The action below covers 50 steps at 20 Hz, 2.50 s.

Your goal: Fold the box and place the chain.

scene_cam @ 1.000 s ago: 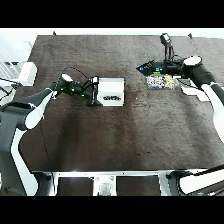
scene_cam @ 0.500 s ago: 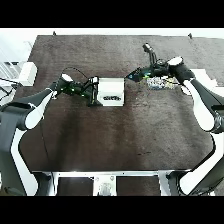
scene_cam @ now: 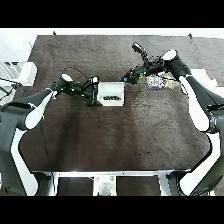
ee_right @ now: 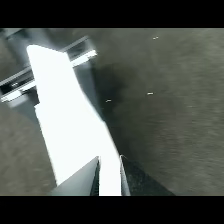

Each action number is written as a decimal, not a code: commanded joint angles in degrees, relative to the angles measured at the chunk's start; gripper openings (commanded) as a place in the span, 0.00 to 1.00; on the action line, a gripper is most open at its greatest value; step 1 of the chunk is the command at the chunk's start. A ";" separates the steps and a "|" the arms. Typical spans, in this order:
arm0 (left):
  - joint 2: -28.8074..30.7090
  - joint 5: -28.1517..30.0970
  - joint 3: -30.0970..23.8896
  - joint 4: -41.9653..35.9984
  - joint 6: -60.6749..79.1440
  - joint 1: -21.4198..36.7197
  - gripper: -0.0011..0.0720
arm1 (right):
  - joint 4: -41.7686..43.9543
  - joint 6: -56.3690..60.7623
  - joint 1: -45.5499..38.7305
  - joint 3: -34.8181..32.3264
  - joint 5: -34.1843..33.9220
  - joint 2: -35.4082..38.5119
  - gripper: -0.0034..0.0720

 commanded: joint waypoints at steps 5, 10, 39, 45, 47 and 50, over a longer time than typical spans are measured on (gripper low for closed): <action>0.00 -0.02 0.02 0.00 0.00 0.04 0.67 | -10.45 1.99 4.92 1.03 4.81 -0.17 0.33; 0.00 -0.02 0.02 0.00 0.00 0.04 0.67 | -10.27 1.33 6.56 1.09 2.62 -0.15 0.44; 0.00 -0.02 0.02 0.00 0.00 0.04 0.67 | 6.03 -9.01 4.04 -1.81 3.50 0.87 0.70; 0.00 -0.02 0.02 0.00 0.00 0.04 0.67 | 6.80 -15.58 4.00 -9.92 1.88 0.90 0.70; 0.00 -0.02 0.02 0.00 0.00 0.04 0.67 | 6.86 -17.49 4.00 -11.43 0.48 0.87 0.70; 0.00 -0.02 0.02 0.00 0.00 0.04 0.67 | 6.43 -19.41 4.00 -11.52 -0.48 0.87 0.70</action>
